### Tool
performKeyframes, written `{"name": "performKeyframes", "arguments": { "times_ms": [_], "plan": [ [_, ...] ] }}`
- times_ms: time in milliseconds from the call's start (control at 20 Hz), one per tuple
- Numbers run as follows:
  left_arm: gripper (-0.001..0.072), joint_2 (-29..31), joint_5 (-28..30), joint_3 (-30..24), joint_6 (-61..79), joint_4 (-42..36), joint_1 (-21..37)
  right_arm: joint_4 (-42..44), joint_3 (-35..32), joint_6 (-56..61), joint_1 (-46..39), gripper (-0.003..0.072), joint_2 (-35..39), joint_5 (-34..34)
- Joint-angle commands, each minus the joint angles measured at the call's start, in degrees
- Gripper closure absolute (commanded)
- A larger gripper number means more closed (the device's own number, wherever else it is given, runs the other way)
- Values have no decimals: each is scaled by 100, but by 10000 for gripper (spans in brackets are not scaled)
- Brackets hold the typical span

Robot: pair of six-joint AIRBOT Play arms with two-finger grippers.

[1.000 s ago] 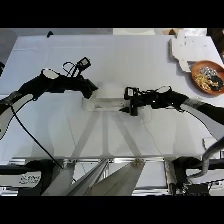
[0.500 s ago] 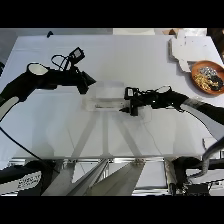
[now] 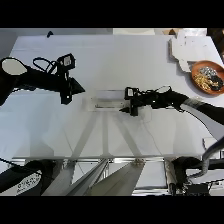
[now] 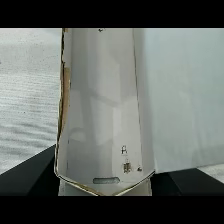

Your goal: Fold the box and place the chain.

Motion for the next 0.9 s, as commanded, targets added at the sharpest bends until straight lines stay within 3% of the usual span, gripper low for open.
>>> {"name": "performKeyframes", "arguments": {
  "times_ms": [0,250,500,850],
  "plan": [
    [699,13,-190,-125,0,345,-37,2,0,2,2,211,-4,2],
    [699,-208,365,-520,-20,551,-181,2,0,2,2,211,-4,11],
    [699,-555,1355,-562,-728,824,-264,2,0,2,2,211,-4,15],
    [700,-1001,1532,-564,-1539,1685,-387,2,0,2,2,211,-4,15]
  ]
}}
